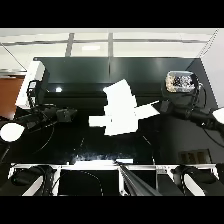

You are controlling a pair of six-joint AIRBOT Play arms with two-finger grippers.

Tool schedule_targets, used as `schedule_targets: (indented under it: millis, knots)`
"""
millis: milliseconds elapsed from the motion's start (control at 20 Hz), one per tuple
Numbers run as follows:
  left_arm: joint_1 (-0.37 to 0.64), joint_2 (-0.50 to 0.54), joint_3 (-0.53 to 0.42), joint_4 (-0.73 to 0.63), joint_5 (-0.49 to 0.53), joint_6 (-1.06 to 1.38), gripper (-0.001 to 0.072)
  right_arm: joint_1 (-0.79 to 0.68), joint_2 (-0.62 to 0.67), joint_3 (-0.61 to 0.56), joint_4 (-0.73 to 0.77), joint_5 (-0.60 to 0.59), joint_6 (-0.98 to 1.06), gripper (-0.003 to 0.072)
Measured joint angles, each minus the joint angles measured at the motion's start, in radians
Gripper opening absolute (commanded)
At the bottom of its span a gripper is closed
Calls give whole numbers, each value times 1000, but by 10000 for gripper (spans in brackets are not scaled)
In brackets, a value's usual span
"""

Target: Fold the box and place the chain.

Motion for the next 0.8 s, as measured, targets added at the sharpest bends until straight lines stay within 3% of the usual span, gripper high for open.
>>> schedule_targets:
  millis: [250, 550, 800]
  knots:
    - [0, -109, 0, -224, -25, 171, 705, 186, 113, -127, -82, -179, -20, 9]
    - [0, -382, 13, -565, -54, 534, 705, 294, 138, -195, -107, -261, -15, 10]
    - [0, -608, 117, -740, -220, 789, 698, 310, 142, -204, -111, -270, -5, 10]
